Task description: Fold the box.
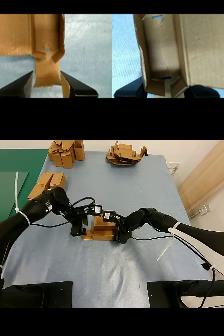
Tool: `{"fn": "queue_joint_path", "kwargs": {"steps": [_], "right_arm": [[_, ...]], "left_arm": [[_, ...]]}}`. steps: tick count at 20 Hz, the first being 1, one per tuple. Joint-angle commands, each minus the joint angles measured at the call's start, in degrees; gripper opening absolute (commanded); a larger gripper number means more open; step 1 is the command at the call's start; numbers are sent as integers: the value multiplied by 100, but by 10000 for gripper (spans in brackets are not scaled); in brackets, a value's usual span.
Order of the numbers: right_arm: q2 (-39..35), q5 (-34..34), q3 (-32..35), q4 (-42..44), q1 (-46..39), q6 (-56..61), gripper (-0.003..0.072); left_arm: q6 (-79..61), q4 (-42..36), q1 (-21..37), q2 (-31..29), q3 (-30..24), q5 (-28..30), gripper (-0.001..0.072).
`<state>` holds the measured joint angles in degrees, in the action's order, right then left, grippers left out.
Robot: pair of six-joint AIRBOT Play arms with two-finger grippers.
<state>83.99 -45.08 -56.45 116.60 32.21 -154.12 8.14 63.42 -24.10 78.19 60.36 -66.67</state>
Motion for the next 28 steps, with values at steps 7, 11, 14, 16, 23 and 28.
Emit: {"fn": "queue_joint_path", "kwargs": {"steps": [7,11,14,16,23,28], "right_arm": [[-2,0,-2,-2,-2,-2,4],[-2,0,-2,-2,-2,-2,4],[-2,2,-2,-2,-2,-2,5],[-2,0,-2,-2,-2,-2,4],[-2,0,-2,-2,-2,-2,4],[-2,0,-2,-2,-2,-2,4]], "left_arm": [[140,90,-411,275,-109,304,234],[192,74,-413,284,-109,568,233],[175,-26,-413,286,-109,544,19],[175,-138,-415,286,-109,546,19],[-79,-852,-415,286,-109,573,19],[-131,-986,-415,286,-109,584,19]]}}
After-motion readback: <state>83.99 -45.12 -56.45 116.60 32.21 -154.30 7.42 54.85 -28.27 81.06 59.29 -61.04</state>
